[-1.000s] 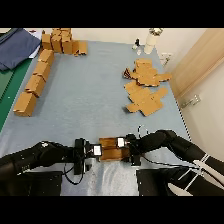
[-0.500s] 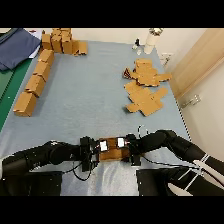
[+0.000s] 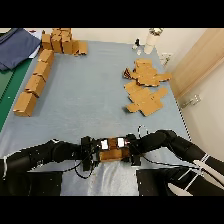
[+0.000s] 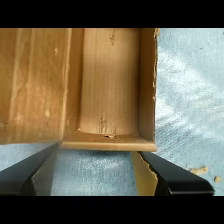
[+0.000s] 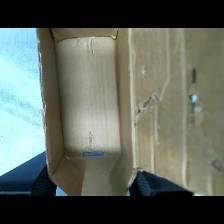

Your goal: Fold the box.

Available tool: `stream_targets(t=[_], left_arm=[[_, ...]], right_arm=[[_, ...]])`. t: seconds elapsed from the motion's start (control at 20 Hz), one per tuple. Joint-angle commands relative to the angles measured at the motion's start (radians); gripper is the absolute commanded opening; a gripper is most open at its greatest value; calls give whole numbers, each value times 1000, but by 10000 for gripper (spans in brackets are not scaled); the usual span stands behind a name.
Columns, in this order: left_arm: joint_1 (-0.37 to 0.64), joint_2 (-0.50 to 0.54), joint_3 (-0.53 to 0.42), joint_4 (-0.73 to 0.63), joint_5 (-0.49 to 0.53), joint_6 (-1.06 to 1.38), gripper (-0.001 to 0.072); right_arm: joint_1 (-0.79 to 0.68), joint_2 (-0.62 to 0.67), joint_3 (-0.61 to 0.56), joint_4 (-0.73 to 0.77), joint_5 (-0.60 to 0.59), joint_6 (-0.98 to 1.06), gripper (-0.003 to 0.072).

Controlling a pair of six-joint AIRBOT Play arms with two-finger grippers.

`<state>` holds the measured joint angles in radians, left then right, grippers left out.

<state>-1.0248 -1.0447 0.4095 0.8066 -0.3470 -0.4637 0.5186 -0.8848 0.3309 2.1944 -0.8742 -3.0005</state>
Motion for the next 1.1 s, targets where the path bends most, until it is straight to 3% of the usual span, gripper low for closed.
stream_targets(t=[0.0, 0.3, 0.55, 1.05], left_arm=[[26, -1, 1, 2, -80, 9, 701], [82, 40, 1, 5, -153, 30, 700], [71, 26, 4, -30, -92, 30, 700], [20, 22, 28, -45, -70, 30, 701]], right_arm=[[1, 1, 0, 1, 0, 0, 508], [0, 1, 0, 1, 1, 0, 508], [0, 1, 0, 1, 1, 0, 507], [0, 1, 0, 1, 1, 0, 508]])
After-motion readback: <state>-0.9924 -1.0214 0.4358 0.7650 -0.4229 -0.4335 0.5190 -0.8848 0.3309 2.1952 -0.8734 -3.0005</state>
